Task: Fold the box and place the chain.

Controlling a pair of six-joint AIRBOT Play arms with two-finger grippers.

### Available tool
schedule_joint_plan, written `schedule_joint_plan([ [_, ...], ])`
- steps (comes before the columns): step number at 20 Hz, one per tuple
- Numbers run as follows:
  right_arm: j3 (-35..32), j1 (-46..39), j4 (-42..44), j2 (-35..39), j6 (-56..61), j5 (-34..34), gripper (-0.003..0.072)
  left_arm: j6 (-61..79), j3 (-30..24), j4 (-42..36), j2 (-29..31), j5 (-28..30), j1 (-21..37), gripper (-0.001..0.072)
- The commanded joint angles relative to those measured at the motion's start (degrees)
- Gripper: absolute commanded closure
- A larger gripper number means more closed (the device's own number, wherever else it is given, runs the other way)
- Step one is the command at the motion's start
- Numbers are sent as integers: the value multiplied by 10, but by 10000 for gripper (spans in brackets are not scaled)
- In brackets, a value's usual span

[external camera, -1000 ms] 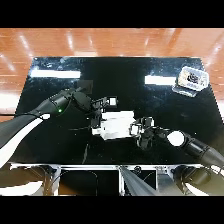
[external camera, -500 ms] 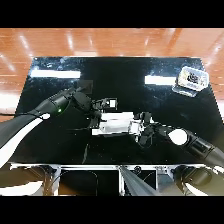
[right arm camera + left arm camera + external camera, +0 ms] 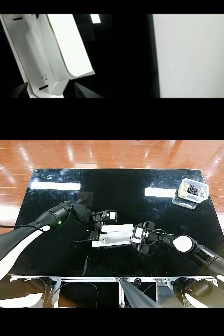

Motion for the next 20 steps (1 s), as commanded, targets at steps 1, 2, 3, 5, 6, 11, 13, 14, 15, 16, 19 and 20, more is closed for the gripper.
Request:
schedule_joint_plan([
  [1, 1, -6, 58, -4, -30, 3, -34, 0, 0, 0, 0, 1, 0, 689],
  [2, 1, -6, 80, -8, -52, -4, -34, 0, 0, 1, 0, 4, 0, 689],
  [3, 1, -6, 97, -13, -72, -10, -34, 0, 0, 1, 0, 6, 0, 689],
  [5, 1, -6, 129, -23, -110, -11, -34, 0, 0, 2, 0, 5, 0, 689],
  [6, 1, -9, 142, -27, -121, -10, -34, 0, 1, 3, 0, 5, 0, 689],
  [11, 9, -44, 159, -52, -153, 32, -34, 0, 11, 22, 0, 2, 0, 689],
  [13, 10, -44, 160, -62, -192, 62, -34, 0, 11, 37, -1, -3, 0, 689],
  [14, 10, -44, 160, -69, -215, 72, -34, 0, 11, 43, -1, -3, 0, 689],
  [15, 11, -44, 160, -77, -221, 73, -34, 0, 11, 44, -1, -3, 0, 689],
  [16, 13, -44, 160, -83, -221, 73, -34, 0, 11, 44, -1, -3, 0, 689],
  [19, 24, -44, 158, -105, -222, 99, -34, 0, 11, 44, -1, -11, 0, 689],
  [20, 26, -44, 158, -111, -222, 103, -34, 0, 11, 44, -1, -17, 0, 687],
])
